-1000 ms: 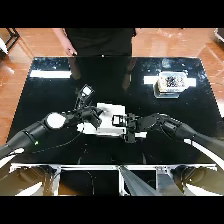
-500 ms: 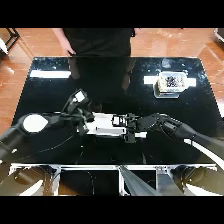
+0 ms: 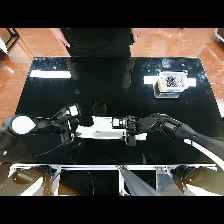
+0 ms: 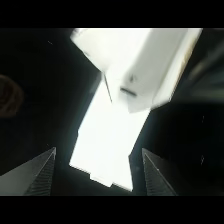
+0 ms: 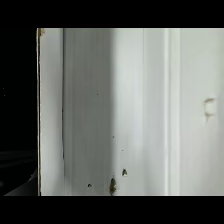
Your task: Fold the box and place the chain.
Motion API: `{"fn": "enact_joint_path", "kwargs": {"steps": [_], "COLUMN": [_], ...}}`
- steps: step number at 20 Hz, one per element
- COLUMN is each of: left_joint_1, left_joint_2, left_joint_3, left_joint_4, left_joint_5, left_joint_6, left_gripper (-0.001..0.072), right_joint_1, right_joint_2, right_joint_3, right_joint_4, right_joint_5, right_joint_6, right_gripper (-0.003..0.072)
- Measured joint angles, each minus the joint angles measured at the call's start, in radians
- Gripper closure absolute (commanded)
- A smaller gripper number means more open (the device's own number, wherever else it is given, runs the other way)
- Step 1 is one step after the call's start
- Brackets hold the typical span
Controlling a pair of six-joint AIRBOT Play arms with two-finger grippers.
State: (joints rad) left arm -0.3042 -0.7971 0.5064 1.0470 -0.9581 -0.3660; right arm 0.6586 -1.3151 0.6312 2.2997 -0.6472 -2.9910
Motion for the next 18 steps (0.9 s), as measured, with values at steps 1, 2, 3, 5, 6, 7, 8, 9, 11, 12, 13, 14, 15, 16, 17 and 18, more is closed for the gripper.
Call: {"fn": "enact_joint_path", "kwargs": {"steps": [1, 2, 3, 5, 6, 7, 8, 9, 11, 12, 13, 14, 15, 16, 17, 18], "left_joint_1": [-0.004, -0.009, -0.014, -0.027, -0.037, -0.047, -0.059, -0.069, -0.084, -0.089, -0.092, -0.096, -0.100, -0.105, -0.111, -0.118], "left_joint_2": [-0.019, -0.042, -0.064, -0.102, -0.118, -0.131, -0.143, -0.151, -0.163, -0.166, -0.170, -0.174, -0.181, -0.189, -0.198, -0.206], "left_joint_3": [-0.005, -0.010, -0.012, -0.016, -0.017, -0.018, -0.019, -0.019, -0.019, -0.019, -0.019, -0.019, -0.019, -0.019, -0.019, -0.019], "left_joint_4": [-0.003, -0.014, -0.035, -0.081, -0.099, -0.112, -0.118, -0.125, -0.132, -0.135, -0.136, -0.137, -0.139, -0.140, -0.142, -0.142], "left_joint_5": [0.017, 0.039, 0.062, 0.091, 0.100, 0.103, 0.106, 0.111, 0.114, 0.121, 0.124, 0.132, 0.138, 0.144, 0.154, 0.159], "left_joint_6": [0.041, 0.084, 0.125, 0.206, 0.247, 0.289, 0.333, 0.368, 0.421, 0.439, 0.451, 0.462, 0.469, 0.474, 0.479, 0.483], "left_gripper": [0.0078, 0.0078, 0.0078, 0.0079, 0.0079, 0.0079, 0.0079, 0.0079, 0.0079, 0.0079, 0.0079, 0.0079, 0.0079, 0.0079, 0.0093, 0.0094], "right_joint_1": [0.001, 0.002, 0.003, 0.004, 0.005, 0.005, 0.005, 0.005, 0.005, 0.005, 0.005, 0.005, 0.005, 0.005, 0.005, 0.005], "right_joint_2": [0.000, 0.000, 0.000, 0.000, 0.000, 0.000, 0.000, 0.000, 0.000, 0.000, 0.000, 0.000, 0.000, 0.000, 0.000, 0.000], "right_joint_3": [0.000, 0.000, 0.000, 0.000, 0.000, 0.000, 0.000, 0.000, 0.000, 0.000, 0.000, 0.000, 0.000, 0.000, 0.000, 0.000], "right_joint_4": [0.000, 0.001, 0.002, 0.003, 0.003, 0.003, 0.003, 0.003, 0.003, 0.003, 0.002, 0.002, 0.002, 0.002, 0.002, 0.002], "right_joint_5": [-0.001, -0.002, -0.003, -0.006, -0.006, -0.006, -0.006, -0.006, -0.006, -0.006, -0.006, -0.005, -0.005, -0.005, -0.005, -0.005], "right_joint_6": [0.000, 0.000, 0.001, 0.001, 0.001, 0.001, 0.001, 0.002, 0.002, 0.002, 0.002, 0.002, 0.002, 0.002, 0.002, 0.002], "right_gripper": [0.0268, 0.0269, 0.0268, 0.0268, 0.0268, 0.0268, 0.0268, 0.0268, 0.0268, 0.0268, 0.0268, 0.0268, 0.0268, 0.0268, 0.0268, 0.0268]}}
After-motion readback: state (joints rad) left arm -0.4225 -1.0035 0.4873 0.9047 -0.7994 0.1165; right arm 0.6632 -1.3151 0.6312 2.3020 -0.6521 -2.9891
